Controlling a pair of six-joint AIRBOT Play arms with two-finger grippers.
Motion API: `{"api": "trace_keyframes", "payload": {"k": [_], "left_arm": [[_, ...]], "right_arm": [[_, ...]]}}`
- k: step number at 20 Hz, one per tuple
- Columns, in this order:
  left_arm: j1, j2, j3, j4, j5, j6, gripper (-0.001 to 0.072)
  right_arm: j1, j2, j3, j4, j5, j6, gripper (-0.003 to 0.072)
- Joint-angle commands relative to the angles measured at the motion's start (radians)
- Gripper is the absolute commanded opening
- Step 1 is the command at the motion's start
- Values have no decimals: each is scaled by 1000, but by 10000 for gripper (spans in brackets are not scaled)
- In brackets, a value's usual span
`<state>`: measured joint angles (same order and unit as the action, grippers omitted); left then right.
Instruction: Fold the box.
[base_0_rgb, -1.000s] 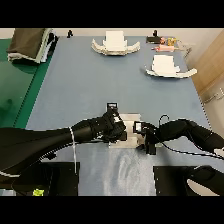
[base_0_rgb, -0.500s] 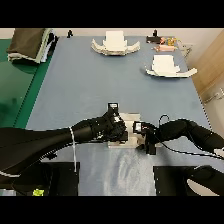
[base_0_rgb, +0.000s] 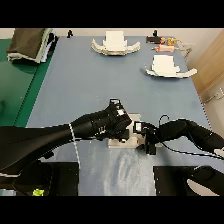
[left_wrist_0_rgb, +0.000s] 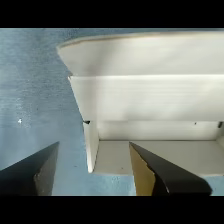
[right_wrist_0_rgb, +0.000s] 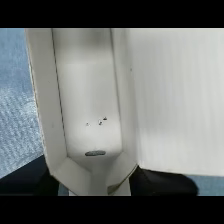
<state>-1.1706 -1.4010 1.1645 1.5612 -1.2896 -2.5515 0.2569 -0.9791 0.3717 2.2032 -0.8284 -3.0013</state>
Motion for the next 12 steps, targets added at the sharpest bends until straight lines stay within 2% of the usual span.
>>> {"api": "trace_keyframes", "payload": {"k": [1, 2, 3, 4, 5, 10, 12], "left_arm": [[0, 1, 81, -1, -141, 24, 646], [0, 1, 98, -2, -173, 24, 578], [0, 1, 114, -2, -212, 26, 420], [0, 1, 127, -9, -246, 28, 201], [1, 1, 140, -26, -275, 56, 17], [64, 10, 164, -307, -319, 329, 14], [68, 40, 162, -375, -254, 586, 13]], "right_arm": [[1, 0, 1, 0, 0, 0, 513], [1, 0, 1, 0, 0, 0, 513], [1, 0, 1, 0, 0, 0, 513], [1, 0, 1, 0, 0, 0, 513], [1, 0, 1, 0, 0, 0, 513], [1, 0, 1, 0, 0, 0, 513], [1, 0, 1, 0, 0, 0, 513]]}}
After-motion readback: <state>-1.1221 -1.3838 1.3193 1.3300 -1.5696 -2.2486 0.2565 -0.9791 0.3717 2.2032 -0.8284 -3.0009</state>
